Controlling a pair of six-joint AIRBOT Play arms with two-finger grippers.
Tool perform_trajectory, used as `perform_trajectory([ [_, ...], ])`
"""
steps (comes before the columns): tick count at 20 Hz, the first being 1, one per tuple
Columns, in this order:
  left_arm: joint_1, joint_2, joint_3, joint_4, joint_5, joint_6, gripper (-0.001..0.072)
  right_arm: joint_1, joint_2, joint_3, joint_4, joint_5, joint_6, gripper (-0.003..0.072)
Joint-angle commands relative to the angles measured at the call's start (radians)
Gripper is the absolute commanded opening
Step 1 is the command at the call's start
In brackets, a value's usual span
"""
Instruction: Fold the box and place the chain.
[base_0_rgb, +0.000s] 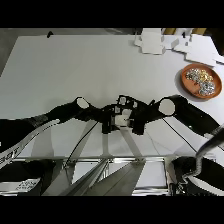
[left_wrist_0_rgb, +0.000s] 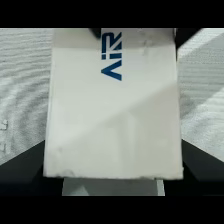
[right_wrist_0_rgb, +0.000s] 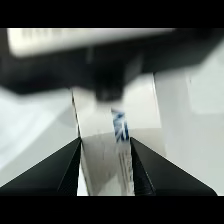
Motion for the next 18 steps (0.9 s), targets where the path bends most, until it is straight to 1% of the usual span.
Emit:
perform_trajectory([
  [1, 0.001, 0.001, 0.000, -0.002, 0.000, -0.004, 0.0211, 0.001, 0.055, -0.003, 0.030, -0.010, -0.002, 0.0331],
  [2, 0.001, 0.001, 0.000, -0.002, 0.000, -0.004, 0.0211, 0.000, 0.061, -0.003, 0.028, -0.020, -0.002, 0.0243],
  [3, 0.001, 0.001, 0.000, -0.002, 0.000, -0.004, 0.0211, 0.000, 0.058, -0.003, 0.025, -0.028, -0.002, 0.0105],
  [4, 0.001, 0.001, 0.000, -0.002, 0.000, -0.004, 0.0211, 0.000, 0.052, -0.003, 0.027, -0.037, -0.002, 0.0025],
  [9, 0.001, 0.001, 0.000, -0.002, 0.000, -0.003, 0.0211, 0.000, 0.003, -0.013, 0.027, -0.026, -0.001, 0.0026],
  [15, 0.001, 0.001, 0.000, -0.002, 0.000, -0.004, 0.0211, 0.000, -0.001, -0.098, 0.028, -0.030, -0.001, 0.0026],
  [18, 0.001, 0.001, 0.000, -0.002, 0.000, -0.004, 0.0211, 0.000, -0.001, -0.105, 0.029, -0.031, 0.010, 0.0026],
])
